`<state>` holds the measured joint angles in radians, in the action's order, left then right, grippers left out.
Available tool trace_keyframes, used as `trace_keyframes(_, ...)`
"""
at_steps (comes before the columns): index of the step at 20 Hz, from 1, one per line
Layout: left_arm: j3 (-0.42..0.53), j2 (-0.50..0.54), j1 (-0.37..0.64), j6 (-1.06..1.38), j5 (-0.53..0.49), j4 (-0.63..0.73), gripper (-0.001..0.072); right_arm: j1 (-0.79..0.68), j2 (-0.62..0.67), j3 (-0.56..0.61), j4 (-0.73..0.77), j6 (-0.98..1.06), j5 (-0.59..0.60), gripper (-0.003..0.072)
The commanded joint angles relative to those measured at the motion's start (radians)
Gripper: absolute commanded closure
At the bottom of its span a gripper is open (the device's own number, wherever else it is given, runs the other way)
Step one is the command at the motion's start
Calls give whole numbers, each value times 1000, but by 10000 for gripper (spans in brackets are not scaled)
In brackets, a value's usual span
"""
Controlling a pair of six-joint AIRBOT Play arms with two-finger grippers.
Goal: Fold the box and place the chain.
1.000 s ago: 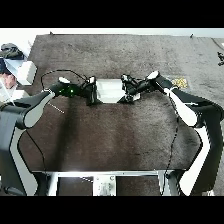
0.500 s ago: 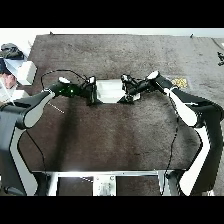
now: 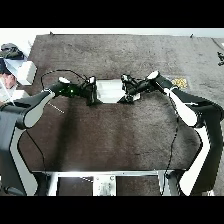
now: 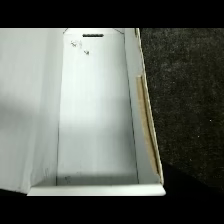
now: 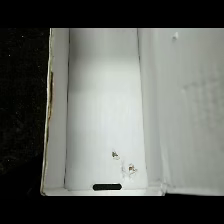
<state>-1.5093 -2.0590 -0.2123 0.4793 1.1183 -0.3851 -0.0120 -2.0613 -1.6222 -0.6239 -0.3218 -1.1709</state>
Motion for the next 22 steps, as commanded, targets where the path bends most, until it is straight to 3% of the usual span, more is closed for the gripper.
trace_keyframes(1,0,0,0,0,0,0,474,0,0,0,0,0,0,155)
trace_keyframes(16,0,0,0,0,0,0,474,0,0,0,1,1,-4,154)
trace_keyframes(18,0,0,0,0,0,0,474,0,7,0,2,1,0,31)
trace_keyframes(22,0,0,0,0,0,0,474,-2,19,0,-5,8,-19,28)
